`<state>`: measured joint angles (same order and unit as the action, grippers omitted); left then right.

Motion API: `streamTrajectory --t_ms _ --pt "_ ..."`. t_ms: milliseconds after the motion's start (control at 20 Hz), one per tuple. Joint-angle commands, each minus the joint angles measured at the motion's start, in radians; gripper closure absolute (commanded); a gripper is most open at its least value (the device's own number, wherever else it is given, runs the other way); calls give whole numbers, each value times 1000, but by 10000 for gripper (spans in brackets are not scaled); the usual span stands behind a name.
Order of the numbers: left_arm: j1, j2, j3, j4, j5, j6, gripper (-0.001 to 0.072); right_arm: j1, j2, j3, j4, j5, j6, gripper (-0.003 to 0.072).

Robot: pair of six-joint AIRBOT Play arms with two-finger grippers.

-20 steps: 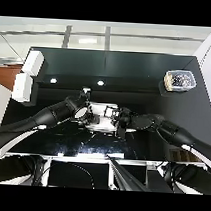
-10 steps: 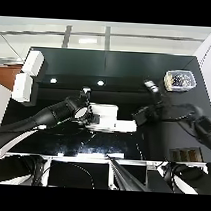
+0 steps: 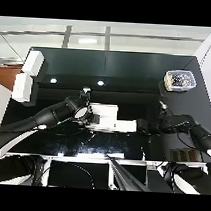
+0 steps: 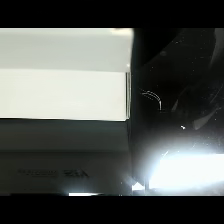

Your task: Fold the box and place the chain.

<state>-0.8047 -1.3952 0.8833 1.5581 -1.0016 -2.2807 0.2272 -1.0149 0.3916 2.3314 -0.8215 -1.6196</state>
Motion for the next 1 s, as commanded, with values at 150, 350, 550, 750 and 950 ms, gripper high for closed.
streamTrajectory --t_ms 150,350,550,750,950 --pt "1 -1 0 0 -1 0 684 154 -131 91 123 95 -16 557" --pt "1 -1 0 0 -2 0 685 123 -131 210 88 -85 -44 74" --pt "1 -1 0 0 -1 0 684 161 -131 270 100 -148 -48 75" --pt "1 -1 0 0 -2 0 684 229 -132 273 100 -101 -13 85" --pt "1 -1 0 0 -2 0 684 299 -144 273 92 -9 39 97"
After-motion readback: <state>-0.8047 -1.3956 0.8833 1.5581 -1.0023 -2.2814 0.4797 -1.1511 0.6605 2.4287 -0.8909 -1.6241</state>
